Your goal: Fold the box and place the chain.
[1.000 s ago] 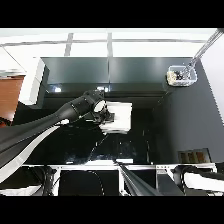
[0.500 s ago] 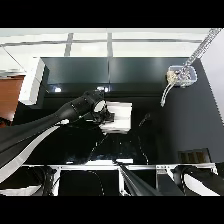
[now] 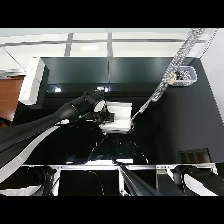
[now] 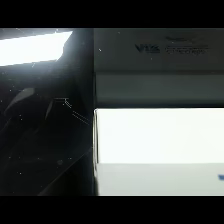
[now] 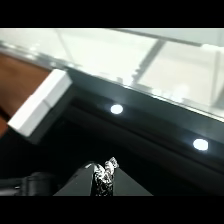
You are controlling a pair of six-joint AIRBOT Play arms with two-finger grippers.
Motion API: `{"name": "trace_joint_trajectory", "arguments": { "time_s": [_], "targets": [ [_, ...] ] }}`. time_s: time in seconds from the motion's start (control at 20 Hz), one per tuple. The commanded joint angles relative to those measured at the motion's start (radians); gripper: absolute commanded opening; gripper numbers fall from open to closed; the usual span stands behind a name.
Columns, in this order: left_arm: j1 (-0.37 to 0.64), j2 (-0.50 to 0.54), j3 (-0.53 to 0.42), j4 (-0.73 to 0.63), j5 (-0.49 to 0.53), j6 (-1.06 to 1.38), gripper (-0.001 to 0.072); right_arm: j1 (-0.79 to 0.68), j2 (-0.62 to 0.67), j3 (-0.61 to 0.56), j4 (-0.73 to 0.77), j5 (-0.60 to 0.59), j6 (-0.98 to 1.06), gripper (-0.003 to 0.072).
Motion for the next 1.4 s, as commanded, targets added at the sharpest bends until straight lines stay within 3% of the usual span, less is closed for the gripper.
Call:
{"name": "trace_joint_trajectory", "arguments": {
  "time_s": [0.0,0.3,0.8,1.0,1.15,1.35],
  "targets": [
    [0.000,0.000,0.001,0.000,0.000,0.000,0.0027,0.003,0.001,-0.020,0.152,0.011,-0.003,0.0018],
    [0.000,0.000,0.001,0.000,-0.003,0.000,0.0027,0.114,-0.003,-0.090,0.161,0.003,-0.004,0.0019],
    [0.000,0.000,0.001,0.000,-0.003,0.000,0.0027,0.242,-0.050,-0.097,0.165,-0.106,-0.011,0.0019],
    [0.000,0.000,0.001,0.000,-0.003,0.000,0.0027,0.259,-0.074,-0.098,0.156,-0.060,-0.010,0.0019],
    [0.000,0.000,0.001,0.000,-0.003,0.000,0.0027,0.293,-0.076,-0.183,0.043,0.008,0.011,0.0020],
    [0.000,0.000,0.001,0.000,-0.003,0.000,0.0027,0.386,-0.076,-0.427,-0.145,-0.025,0.054,0.0020]
  ]
}}
